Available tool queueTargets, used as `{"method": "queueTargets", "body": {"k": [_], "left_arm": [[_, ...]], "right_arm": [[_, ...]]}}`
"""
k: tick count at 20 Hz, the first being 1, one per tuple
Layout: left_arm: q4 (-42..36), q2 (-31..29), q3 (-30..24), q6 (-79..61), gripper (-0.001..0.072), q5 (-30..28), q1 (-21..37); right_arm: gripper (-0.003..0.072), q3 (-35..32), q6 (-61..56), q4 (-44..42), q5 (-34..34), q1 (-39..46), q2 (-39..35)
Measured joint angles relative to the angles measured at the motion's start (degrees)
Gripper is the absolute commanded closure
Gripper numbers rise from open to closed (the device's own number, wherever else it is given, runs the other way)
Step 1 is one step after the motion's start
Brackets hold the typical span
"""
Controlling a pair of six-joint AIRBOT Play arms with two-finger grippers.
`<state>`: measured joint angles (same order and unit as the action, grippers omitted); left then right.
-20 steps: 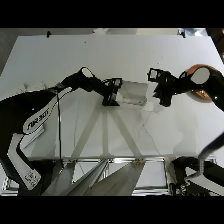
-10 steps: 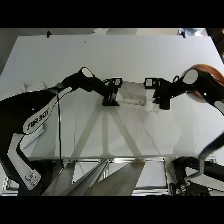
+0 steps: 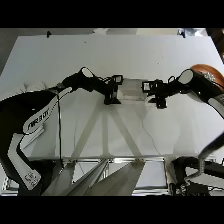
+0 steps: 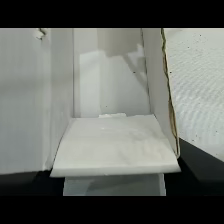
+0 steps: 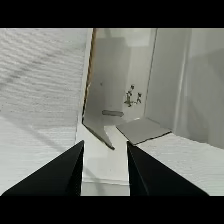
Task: Fold the box and place the chain.
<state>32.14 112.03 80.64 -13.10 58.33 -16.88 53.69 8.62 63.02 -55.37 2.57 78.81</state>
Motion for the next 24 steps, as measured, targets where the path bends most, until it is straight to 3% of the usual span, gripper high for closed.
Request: {"method": "queueTargets", "body": {"k": [1, 4, 20, 21, 22, 24], "left_arm": [[0.0, 0.0, 0.0, 0.1, 0.0388, -0.2, 0.0], [-0.2, 0.0, 0.0, 0.4, 0.0388, -0.4, 0.0], [-0.2, 0.0, 0.0, 0.6, 0.0388, -0.7, 0.0], [-0.2, 0.0, 0.0, 0.6, 0.0388, -0.7, 0.0], [-0.2, 0.0, 0.0, 0.6, 0.0388, -0.7, 0.0], [-0.2, 0.0, 0.0, 0.6, 0.0388, -0.7, 0.0]], "right_arm": [[0.0398, 0.0, 0.2, -0.4, 0.3, 0.0, 0.0], [0.0531, 0.0, 0.5, -1.7, 1.7, 0.0, 0.1], [0.0529, 0.0, -0.7, -8.4, 5.4, 0.0, 1.4], [0.0523, 0.0, -0.7, -8.9, 5.4, 0.0, 1.5], [0.0471, 0.0, -0.7, -9.4, 5.4, 0.0, 1.7], [0.0306, 0.0, -0.8, -10.0, 5.4, 0.0, 2.5]]}}
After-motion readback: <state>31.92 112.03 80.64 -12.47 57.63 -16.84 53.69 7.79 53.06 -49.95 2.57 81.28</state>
